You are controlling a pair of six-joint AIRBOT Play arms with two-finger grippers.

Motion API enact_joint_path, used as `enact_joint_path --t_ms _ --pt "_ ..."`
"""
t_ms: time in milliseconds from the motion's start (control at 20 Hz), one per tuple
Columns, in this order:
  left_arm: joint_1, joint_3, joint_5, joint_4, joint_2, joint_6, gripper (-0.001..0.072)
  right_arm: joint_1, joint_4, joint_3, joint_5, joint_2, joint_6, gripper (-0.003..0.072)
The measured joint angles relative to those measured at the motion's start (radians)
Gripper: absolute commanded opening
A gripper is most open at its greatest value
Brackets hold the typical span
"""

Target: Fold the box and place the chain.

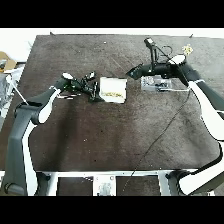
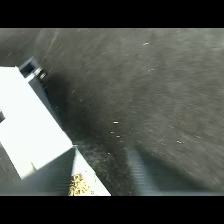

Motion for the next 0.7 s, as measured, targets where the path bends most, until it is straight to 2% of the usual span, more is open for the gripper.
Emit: enact_joint_path --t_ms 200,400,700 --pt "0.000 0.000 0.000 0.000 0.000 0.000 0.0464 -0.006 0.069 0.015 0.098 -0.045 -0.211 0.0509" --pt "0.000 0.000 0.000 0.000 0.000 0.000 0.0464 -0.008 0.095 0.003 0.154 -0.050 -0.329 0.0509" --pt "0.000 0.000 0.000 0.001 0.000 0.000 0.0464 -0.001 0.142 -0.160 0.176 -0.006 -0.513 0.0510"
